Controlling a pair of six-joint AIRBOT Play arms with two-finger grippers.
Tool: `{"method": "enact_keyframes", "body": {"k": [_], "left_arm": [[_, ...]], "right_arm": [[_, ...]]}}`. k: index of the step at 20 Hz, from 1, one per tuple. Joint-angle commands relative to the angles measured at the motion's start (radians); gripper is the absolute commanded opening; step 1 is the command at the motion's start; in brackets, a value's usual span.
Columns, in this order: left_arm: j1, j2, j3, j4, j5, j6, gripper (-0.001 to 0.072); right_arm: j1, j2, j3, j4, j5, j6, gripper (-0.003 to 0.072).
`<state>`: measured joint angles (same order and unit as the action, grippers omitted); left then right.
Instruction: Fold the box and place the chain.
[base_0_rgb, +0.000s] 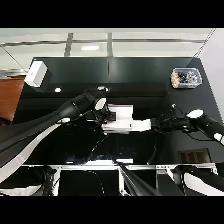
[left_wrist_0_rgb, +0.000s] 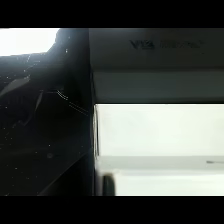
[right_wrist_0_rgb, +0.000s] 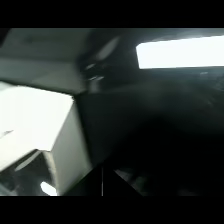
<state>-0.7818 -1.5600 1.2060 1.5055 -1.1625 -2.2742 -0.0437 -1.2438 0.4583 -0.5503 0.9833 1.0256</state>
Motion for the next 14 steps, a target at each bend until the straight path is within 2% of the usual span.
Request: {"method": "enact_keyframes", "body": {"k": [1,7,8,9,10,13,14], "left_arm": [[0.0,0.0,0.0,0.0,-0.001,0.0,0.0026],[0.0,0.0,0.0,0.0,-0.001,0.0,0.0026],[0.0,0.0,0.0,0.0,-0.001,0.0,0.0026],[0.0,0.0,0.0,0.0,-0.001,0.0,0.0026],[0.0,0.0,0.0,0.0,-0.001,0.0,0.0026],[0.0,0.0,0.0,0.0,-0.001,0.0,0.0026],[0.0,0.0,0.0,0.001,-0.001,0.0,0.0026]], "right_arm": [[0.064,-0.042,0.003,0.159,0.022,-0.124,0.0014],[0.073,-0.042,0.096,0.131,0.123,-0.127,0.0021],[0.073,-0.041,0.112,0.131,0.144,-0.117,0.0232],[0.073,-0.041,0.13,0.131,0.167,-0.107,0.0512],[0.073,-0.041,0.147,0.131,0.183,-0.1,0.0587],[0.078,-0.041,0.187,0.131,0.211,-0.075,0.0585],[0.085,-0.041,0.191,0.131,0.211,-0.071,0.0543]]}}
